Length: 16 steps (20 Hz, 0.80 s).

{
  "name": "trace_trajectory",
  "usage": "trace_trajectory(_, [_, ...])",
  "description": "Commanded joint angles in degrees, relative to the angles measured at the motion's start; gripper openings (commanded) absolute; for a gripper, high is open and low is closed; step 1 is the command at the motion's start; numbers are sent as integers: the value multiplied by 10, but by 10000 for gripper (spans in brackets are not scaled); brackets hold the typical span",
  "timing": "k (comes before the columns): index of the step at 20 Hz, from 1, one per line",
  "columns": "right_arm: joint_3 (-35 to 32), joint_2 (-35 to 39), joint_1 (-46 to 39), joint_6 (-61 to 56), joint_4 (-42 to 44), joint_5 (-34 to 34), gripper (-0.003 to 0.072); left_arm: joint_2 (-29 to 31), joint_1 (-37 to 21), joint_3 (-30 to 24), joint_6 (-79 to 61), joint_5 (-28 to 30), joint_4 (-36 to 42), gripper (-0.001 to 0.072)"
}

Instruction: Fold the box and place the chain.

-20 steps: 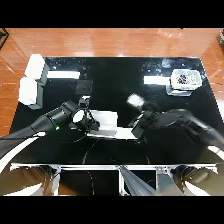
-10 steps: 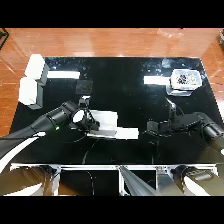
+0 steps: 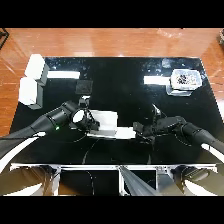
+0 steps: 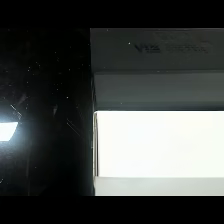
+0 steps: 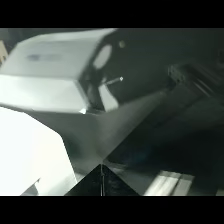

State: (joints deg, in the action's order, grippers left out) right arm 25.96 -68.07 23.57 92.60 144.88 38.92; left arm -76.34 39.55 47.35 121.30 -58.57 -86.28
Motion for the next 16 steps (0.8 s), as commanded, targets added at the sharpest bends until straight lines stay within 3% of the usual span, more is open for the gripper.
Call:
trace_trajectory(1, [24, -12, 26, -8, 14, -29, 244, 0, 0, 0, 0, 1, 0, 18])
trace_trajectory(2, [30, -12, 26, -7, 13, -9, 424, 0, 0, 0, 0, 1, 0, 19])
trace_trajectory(3, [39, -12, 26, -5, 10, 13, 513, 0, 0, 0, 0, 1, 0, 19])
trace_trajectory(7, [69, -12, 26, 20, 4, 78, 516, 0, 0, 0, 0, 1, 0, 19])
trace_trajectory(11, [90, -12, 27, 20, 4, 85, 518, 0, 0, 0, 0, 0, 0, 19])
trace_trajectory(12, [97, -12, 30, 19, 2, 89, 559, 0, 0, 0, 0, 0, 0, 18])
trace_trajectory(13, [103, -12, 33, 19, -3, 92, 684, 0, 0, 0, 0, 1, 0, 19])
trace_trajectory(16, [112, -12, 47, 19, -5, 95, 693, 0, 0, 0, 0, 1, 0, 19])
